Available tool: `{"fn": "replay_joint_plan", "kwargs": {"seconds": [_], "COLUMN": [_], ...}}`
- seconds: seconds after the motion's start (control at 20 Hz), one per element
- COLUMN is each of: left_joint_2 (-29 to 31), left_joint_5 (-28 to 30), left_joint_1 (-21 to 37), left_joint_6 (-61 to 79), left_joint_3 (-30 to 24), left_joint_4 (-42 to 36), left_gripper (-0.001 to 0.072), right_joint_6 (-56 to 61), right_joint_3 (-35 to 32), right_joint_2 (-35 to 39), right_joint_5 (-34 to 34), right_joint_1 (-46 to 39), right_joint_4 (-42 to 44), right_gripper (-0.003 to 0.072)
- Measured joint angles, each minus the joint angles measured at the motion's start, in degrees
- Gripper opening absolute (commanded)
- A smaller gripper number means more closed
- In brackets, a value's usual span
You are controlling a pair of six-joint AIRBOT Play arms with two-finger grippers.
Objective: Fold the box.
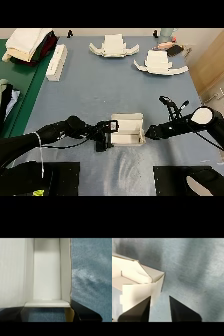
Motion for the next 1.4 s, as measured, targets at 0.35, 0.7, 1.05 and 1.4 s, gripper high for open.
{"fn": "replay_joint_plan", "kwargs": {"seconds": [0.35,0.7,1.05,1.4], "left_joint_2": [0.0,0.0,0.0,0.0], "left_joint_5": [0.0,0.0,0.0,0.0], "left_joint_1": [0.0,0.0,0.0,0.0], "left_joint_6": [0.0,0.0,0.0,0.0], "left_joint_3": [0.0,0.0,0.0,0.0], "left_joint_4": [0.0,0.0,0.0,0.0], "left_gripper": [0.0458,0.0458,0.0458,0.0458], "right_joint_6": [0.9,17.9,41.1,52.9], "right_joint_3": [0.3,5.4,12.6,15.4], "right_joint_2": [-3.7,-10.0,-17.4,-24.0], "right_joint_5": [-4.0,-7.4,-1.1,1.9], "right_joint_1": [6.5,19.2,30.2,33.7], "right_joint_4": [0.6,-13.9,-28.9,-33.3], "right_gripper": [0.0399,0.0343,0.0343,0.0041]}}
